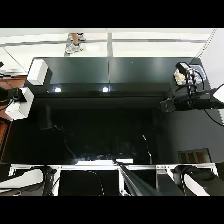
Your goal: Fold the box and place the chain.
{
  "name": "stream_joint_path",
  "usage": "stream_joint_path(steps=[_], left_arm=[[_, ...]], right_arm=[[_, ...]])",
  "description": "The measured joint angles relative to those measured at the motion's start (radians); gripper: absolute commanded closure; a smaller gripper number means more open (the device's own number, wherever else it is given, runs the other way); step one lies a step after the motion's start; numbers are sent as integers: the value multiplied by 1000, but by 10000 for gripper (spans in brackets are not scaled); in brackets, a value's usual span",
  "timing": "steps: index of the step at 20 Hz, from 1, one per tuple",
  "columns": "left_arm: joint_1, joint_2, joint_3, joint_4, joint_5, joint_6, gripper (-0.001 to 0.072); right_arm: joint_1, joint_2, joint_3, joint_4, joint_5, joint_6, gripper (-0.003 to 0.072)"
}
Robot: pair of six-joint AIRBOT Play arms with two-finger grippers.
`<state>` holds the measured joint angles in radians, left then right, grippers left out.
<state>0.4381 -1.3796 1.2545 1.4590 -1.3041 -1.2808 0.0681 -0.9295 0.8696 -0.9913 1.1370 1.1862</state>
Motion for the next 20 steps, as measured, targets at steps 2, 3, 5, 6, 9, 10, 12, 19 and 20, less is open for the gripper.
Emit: stream_joint_path(steps=[2, 3, 5, 6, 9, 10, 12, 19, 20], left_arm=[[19, -47, 28, -24, 37, 35, 368], [20, -70, 46, -38, 59, 48, 368], [12, -119, 87, -47, 89, 64, 369], [6, -147, 111, -51, 108, 71, 369], [-6, -224, 180, -58, 124, 83, 369], [-8, -249, 198, -61, 127, 89, 368], [-12, -289, 220, -66, 129, 102, 368], [-39, -352, 291, -79, 133, 122, -3], [-43, -352, 325, -79, 114, 114, 0]], right_arm=[[0, -1, 0, 0, -21, 3, 676], [0, -1, 0, 0, -29, 5, 676], [0, -1, 0, 0, -50, 8, 676], [0, -1, 0, 0, -58, 8, 676], [0, -2, 0, -1, -82, 11, 676], [0, -2, 0, 0, -88, 11, 676], [0, -2, 0, -1, -95, 11, 676], [0, -2, 0, -1, -111, 11, 676], [0, -2, 0, -1, -112, 11, 676]])
